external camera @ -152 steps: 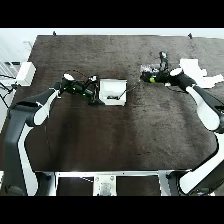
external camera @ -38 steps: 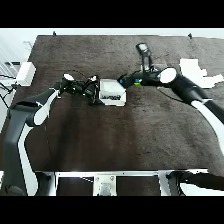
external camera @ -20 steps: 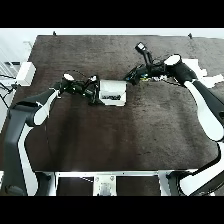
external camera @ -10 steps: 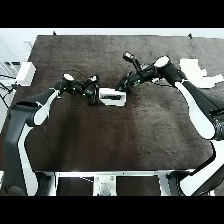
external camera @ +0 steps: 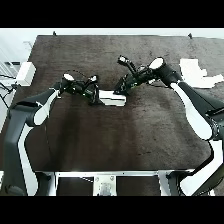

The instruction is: Fold the box and place the chain.

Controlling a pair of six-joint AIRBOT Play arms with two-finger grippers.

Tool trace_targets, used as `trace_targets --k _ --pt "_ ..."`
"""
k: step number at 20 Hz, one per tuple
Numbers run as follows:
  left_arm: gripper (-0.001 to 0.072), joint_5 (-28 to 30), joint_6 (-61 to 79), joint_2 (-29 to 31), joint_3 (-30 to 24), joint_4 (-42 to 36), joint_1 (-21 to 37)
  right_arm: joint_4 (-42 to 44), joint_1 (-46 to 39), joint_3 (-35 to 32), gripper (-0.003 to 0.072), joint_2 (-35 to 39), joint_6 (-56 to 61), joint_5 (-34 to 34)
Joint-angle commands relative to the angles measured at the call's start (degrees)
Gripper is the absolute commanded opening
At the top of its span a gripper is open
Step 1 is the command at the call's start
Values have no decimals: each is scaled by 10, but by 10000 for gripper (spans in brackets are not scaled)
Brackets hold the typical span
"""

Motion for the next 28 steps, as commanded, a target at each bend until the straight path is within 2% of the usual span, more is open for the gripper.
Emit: trace_targets --k 1,6,13,22,28 --pt "459 0 0 0 1 0 0 -4 6 0 423 -9 -3 -11" --pt "459 0 0 0 1 0 0 -21 9 8 412 -15 -3 -39" --pt "459 0 0 0 1 0 0 -23 9 40 376 -15 -1 -34" --pt "459 0 0 0 1 0 0 -54 20 17 371 -16 14 -43" --pt "459 0 0 0 1 0 0 -47 30 -36 372 -16 14 -43"
